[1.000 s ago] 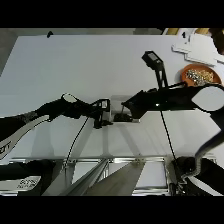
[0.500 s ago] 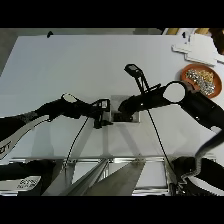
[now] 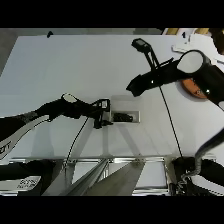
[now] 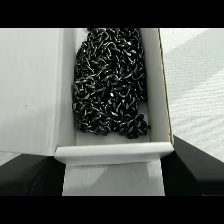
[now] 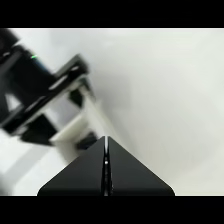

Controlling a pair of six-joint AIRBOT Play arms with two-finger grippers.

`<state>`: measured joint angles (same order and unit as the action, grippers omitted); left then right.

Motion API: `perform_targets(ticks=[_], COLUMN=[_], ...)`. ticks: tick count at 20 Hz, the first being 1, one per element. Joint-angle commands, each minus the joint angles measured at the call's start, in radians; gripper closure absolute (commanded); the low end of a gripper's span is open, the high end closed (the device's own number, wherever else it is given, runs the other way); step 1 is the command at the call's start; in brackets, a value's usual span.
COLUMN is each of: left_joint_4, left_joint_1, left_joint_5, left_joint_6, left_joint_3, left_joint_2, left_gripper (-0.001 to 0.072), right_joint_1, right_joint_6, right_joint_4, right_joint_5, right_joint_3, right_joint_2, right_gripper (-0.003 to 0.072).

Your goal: Fold the box and place the chain.

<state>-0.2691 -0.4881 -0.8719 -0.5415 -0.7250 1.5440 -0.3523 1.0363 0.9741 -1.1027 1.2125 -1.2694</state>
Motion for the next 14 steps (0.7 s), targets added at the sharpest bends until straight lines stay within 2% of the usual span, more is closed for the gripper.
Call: perform_targets(ticks=[1,4,8,10,12,14], left_joint_4=[0.0,0.0,0.0,0.0,0.0,0.0], left_joint_1=[0.0,0.0,0.0,0.0,0.0,0.0], left_joint_5=[0.0,0.0,0.0,0.0,0.0,0.0], left_joint_6=[0.0,0.0,0.0,0.0,0.0,0.0], left_joint_3=[0.0,0.0,0.0,0.0,0.0,0.0], left_joint_2=[0.0,0.0,0.0,0.0,0.0,0.0], left_gripper=[0.0628,0.0628,0.0628,0.0628,0.0628,0.0628], right_joint_1=[0.045,0.005,-0.044,-0.068,-0.084,-0.089], right_joint_6=[-0.104,-0.232,-0.391,-0.425,-0.472,-0.506], right_joint_4=[0.053,0.04,-0.086,-0.091,-0.093,-0.093], right_joint_5=[0.007,0.01,0.01,0.012,0.027,0.056], right_joint_3=[0.043,-0.013,-0.121,-0.167,-0.228,-0.302], right_joint_2=[-0.114,-0.186,-0.166,-0.124,-0.056,0.012], right_gripper=[0.0665,0.0665,0.0657,0.0556,0.0546,0.0454])
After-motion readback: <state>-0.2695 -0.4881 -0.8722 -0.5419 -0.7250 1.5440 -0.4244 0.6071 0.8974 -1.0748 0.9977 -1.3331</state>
